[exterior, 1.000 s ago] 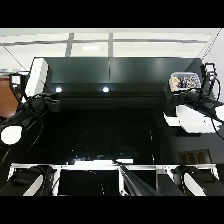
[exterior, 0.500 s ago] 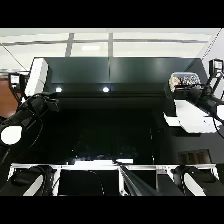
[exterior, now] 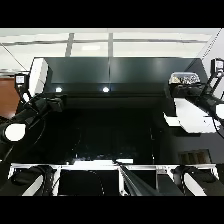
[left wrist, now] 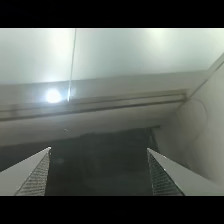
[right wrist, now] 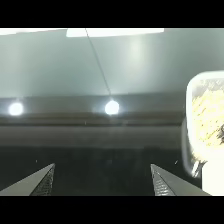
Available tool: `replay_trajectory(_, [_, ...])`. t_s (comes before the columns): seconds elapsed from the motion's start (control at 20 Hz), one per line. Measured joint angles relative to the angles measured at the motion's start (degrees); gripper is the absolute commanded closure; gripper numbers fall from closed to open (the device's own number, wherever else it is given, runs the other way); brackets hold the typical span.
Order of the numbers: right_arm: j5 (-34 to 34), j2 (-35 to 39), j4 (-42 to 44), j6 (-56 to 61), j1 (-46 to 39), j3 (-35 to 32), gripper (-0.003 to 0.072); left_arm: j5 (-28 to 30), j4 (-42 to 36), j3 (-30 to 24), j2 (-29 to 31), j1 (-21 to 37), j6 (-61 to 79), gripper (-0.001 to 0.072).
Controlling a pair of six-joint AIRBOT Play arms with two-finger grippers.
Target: Fold the box and place the chain.
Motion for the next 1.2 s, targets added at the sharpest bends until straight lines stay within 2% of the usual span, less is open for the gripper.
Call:
replay_trajectory(0.2, [2.6,-4.5,-4.3,4.4,-3.7,2.7,-0.0025,0.0,-0.7,0.0,-1.0,-1.4,0.0,0.0002])
replay_trajectory(0.4, [8.3,-12.1,-13.1,10.3,-15.4,12.9,-0.0025,-0.1,-0.9,0.0,-1.3,-2.1,0.2,0.0002])
replay_trajectory(0.7, [17.0,-24.9,-18.3,17.5,-34.0,28.1,-0.0024,-0.2,-1.0,0.0,-1.3,-2.4,0.2,0.0002])
replay_trajectory(1.0, [31.7,-39.5,-22.3,19.1,-42.8,39.0,-0.0024,-0.2,-1.0,0.0,-1.3,-2.4,0.2,0.0002])
replay_trajectory(1.2, [42.7,-45.5,-25.5,11.2,-44.7,42.1,-0.0023,-0.3,-1.1,0.0,-1.3,-2.4,0.2,0.0003])
